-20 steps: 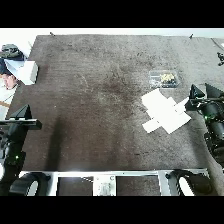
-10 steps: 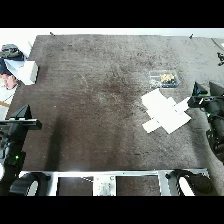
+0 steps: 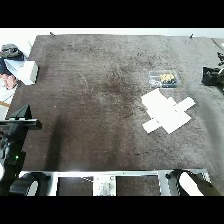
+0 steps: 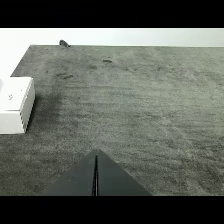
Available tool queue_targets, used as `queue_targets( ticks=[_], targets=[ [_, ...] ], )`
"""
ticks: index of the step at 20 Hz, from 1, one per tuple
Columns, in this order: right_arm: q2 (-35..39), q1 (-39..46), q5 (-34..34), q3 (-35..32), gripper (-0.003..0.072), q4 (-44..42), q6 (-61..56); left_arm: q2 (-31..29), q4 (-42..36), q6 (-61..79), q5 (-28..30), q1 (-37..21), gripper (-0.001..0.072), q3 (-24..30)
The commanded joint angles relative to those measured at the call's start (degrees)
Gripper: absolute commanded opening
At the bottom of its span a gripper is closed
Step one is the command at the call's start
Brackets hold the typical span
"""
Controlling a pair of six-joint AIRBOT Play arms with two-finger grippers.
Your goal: Fold the box and place the chain.
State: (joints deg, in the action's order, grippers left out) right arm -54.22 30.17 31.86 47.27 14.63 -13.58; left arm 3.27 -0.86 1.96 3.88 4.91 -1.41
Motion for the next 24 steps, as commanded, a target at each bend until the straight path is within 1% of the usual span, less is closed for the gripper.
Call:
queue_targets(
  ticks=[1,2,4,5,6,8,10,12,13,18,19,24],
  targets=[
    [-14.6,10.2,22.9,13.6,0.0492,11.8,-11.9,0.0,0.0,0.0,0.0,0.0,0.0011,0.0],
    [-19.1,11.4,27.6,18.4,0.0493,16.6,-15.7,0.0,0.0,0.0,0.0,0.0,0.0011,0.0],
    [-29.5,12.3,40.2,29.5,0.0493,24.6,-19.1,0.0,0.0,0.0,0.0,0.0,0.0011,0.0],
    [-34.7,12.1,45.6,34.9,0.0492,27.3,-20.3,0.0,0.0,0.0,0.0,0.0,0.0011,0.0],
    [-39.8,11.5,49.5,40.4,0.0492,30.1,-22.5,0.0,0.0,0.0,0.0,0.0,0.0011,0.0],
    [-47.8,9.9,53.6,49.7,0.0493,36.9,-23.8,0.0,0.0,0.0,0.0,0.0,0.0011,0.0],
    [-53.4,8.3,55.3,56.2,0.0493,42.9,-23.7,0.0,0.0,0.0,0.0,0.0,0.0011,0.0],
    [-57.1,7.9,55.6,59.6,0.0492,46.5,-23.1,0.0,0.0,0.0,0.0,0.0,0.0011,0.0],
    [-58.7,7.9,55.9,60.7,0.0492,46.4,-22.5,0.0,0.0,0.0,0.0,0.0,0.0011,0.0],
    [-64.4,7.8,59.6,60.9,0.0485,46.9,-20.9,0.0,0.0,0.0,0.0,0.0,0.0011,0.0],
    [-65.0,7.9,60.3,60.9,0.0471,46.9,-20.7,0.0,0.0,0.0,0.0,0.0,0.0011,0.0],
    [-65.5,7.8,64.9,60.5,0.0469,44.0,-20.5,0.0,0.0,0.0,0.0,0.0,0.0011,0.0]
  ],
)
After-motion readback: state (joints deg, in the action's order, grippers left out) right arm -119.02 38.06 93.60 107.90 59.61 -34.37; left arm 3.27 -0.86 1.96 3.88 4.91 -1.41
